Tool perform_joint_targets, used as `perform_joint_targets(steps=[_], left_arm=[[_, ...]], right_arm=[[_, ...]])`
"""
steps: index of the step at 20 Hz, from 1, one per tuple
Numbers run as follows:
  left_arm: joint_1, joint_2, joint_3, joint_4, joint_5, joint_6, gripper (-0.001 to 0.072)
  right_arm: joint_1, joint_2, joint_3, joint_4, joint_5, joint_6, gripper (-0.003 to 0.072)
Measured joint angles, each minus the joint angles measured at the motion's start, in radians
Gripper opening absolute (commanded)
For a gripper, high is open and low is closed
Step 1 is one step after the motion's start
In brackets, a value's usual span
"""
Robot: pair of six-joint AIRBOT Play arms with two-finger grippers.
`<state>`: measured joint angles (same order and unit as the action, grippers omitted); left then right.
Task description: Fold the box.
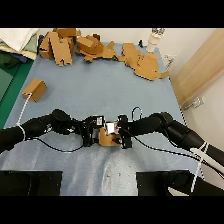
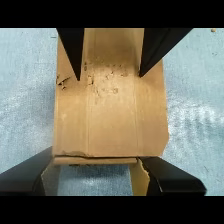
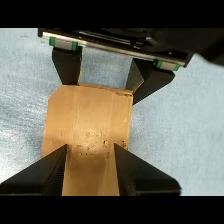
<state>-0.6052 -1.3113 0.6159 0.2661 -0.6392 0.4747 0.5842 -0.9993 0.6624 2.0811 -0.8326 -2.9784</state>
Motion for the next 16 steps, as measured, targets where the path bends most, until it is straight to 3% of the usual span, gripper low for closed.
perform_joint_targets(steps=[16], left_arm=[[0.000, 0.000, 0.000, 0.000, 0.000, 0.000, 0.0412]], right_arm=[[0.038, 0.018, 0.000, -0.062, 0.024, 0.023, 0.0474]])
